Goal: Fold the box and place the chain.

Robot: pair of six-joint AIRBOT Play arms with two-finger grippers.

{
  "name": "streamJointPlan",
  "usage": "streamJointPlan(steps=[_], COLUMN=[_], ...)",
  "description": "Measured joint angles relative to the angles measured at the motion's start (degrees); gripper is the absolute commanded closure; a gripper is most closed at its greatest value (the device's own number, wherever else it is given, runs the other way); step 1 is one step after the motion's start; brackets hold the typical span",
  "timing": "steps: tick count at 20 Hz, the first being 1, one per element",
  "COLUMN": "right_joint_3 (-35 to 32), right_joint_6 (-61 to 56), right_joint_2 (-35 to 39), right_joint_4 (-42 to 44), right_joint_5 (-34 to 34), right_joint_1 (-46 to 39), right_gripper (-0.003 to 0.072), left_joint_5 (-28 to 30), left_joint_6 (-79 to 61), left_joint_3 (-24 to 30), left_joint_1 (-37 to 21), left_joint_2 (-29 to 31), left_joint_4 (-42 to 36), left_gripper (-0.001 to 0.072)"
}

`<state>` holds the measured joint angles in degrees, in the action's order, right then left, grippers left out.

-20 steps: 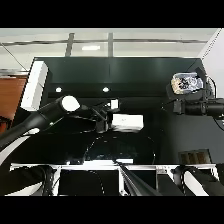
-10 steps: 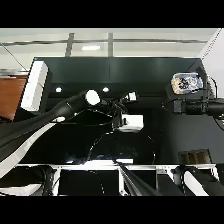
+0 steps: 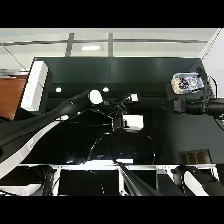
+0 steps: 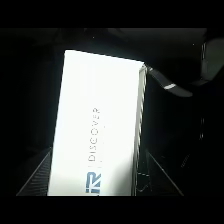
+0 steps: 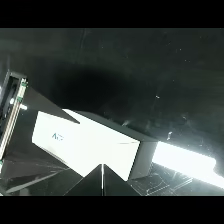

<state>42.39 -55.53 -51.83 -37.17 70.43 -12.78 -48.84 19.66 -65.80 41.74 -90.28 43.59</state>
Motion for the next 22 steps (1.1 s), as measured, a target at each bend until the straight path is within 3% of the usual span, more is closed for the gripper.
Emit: streamJointPlan(steps=[8,10,13,17,22], right_joint_3=[-0.02,-0.02,-0.02,-0.02,-0.02], right_joint_6=[0.0,0.0,-0.09,-0.26,-0.39], right_joint_2=[0.02,0.02,0.02,0.02,0.02], right_joint_4=[0.0,0.0,0.0,0.0,0.0], right_joint_5=[-0.07,-0.04,0.0,0.52,1.01], right_joint_1=[0.0,0.0,0.0,0.0,0.0], right_gripper=[0.0667,0.0668,0.0668,0.0667,0.0668], left_joint_5=[5.73,6.32,5.31,-0.33,-15.28], left_joint_6=[0.04,0.26,4.31,20.31,38.75], left_joint_3=[-0.04,-0.07,-0.07,0.0,3.74], left_joint_1=[4.85,5.49,5.77,3.23,-9.11], left_joint_2=[-1.77,-2.14,-1.33,3.82,14.03], left_joint_4=[8.0,9.14,12.5,23.34,37.33], left_gripper=[0.0006,0.0408,0.0428,0.0428,0.0428])
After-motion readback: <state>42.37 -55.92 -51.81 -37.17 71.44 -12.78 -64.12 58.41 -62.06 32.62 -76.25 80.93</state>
